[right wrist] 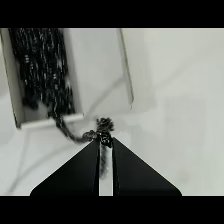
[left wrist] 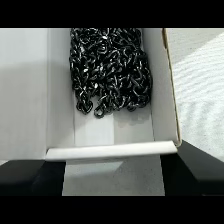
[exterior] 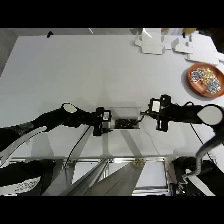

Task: Fold the box and place the chain.

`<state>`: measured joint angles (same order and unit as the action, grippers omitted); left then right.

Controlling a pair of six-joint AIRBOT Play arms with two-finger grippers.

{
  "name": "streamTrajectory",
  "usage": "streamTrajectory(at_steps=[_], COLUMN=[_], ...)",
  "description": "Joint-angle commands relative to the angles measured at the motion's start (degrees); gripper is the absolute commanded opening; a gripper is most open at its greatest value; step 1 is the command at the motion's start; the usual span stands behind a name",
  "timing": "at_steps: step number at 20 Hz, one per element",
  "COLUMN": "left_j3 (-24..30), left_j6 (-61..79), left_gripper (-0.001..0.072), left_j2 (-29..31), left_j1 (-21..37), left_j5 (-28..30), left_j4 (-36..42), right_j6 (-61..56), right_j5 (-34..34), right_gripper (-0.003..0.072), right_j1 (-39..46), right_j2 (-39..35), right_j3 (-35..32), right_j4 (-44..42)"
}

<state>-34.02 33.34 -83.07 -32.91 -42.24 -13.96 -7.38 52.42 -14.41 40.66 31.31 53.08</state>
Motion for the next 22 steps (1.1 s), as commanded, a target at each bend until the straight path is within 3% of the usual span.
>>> streamTrajectory(at_steps=[1,7,16,22], left_j3=[0.0,0.0,0.0,0.0], left_j6=[0.0,0.0,0.0,0.0], left_gripper=[0.021,0.021,0.021,0.021], left_j2=[0.04,0.04,0.04,0.04], left_j1=[-0.04,-0.04,-0.04,-0.04], left_j5=[-0.02,0.0,0.0,0.0], left_j4=[0.0,0.0,0.0,0.0], right_j6=[-0.11,1.75,2.89,1.49], right_j5=[2.62,5.73,3.98,1.79], right_gripper=[0.0011,0.0011,0.0011,0.0012], right_j1=[-0.04,-0.17,-5.75,-7.15], right_j2=[-7.15,-8.22,-7.08,3.26], right_j3=[0.07,0.07,0.02,-0.02], right_j4=[-10.62,-24.15,-21.22,-21.51])
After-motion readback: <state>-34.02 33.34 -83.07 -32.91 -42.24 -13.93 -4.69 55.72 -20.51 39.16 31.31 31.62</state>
